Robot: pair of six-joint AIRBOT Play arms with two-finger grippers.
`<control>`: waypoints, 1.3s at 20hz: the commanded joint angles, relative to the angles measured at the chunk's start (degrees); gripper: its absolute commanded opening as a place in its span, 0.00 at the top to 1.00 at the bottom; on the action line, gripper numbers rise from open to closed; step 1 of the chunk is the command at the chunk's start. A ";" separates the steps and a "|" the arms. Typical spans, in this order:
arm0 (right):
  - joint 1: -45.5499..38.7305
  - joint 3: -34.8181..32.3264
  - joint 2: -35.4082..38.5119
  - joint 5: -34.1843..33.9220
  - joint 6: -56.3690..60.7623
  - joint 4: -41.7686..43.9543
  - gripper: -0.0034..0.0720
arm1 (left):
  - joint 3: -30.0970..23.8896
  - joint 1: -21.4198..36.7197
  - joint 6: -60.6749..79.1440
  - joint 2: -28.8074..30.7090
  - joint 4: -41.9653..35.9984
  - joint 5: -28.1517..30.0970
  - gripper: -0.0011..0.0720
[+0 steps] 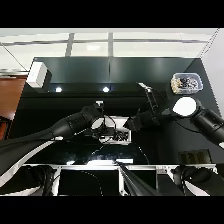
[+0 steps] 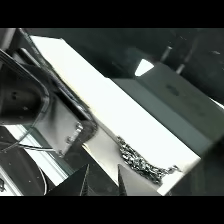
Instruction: Fold the box and place the chain.
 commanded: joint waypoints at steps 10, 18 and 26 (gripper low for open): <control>-7.08 1.79 12.00 18.25 0.26 -5.68 0.66 | 0.04 0.22 -1.29 0.02 -0.04 1.88 0.95; -7.10 1.79 12.00 18.01 0.79 -6.69 0.66 | 4.52 0.20 12.39 6.95 3.26 -3.82 0.29; -7.10 1.79 11.98 16.04 3.56 -9.20 0.66 | -10.97 14.38 22.69 31.39 16.92 -8.68 0.29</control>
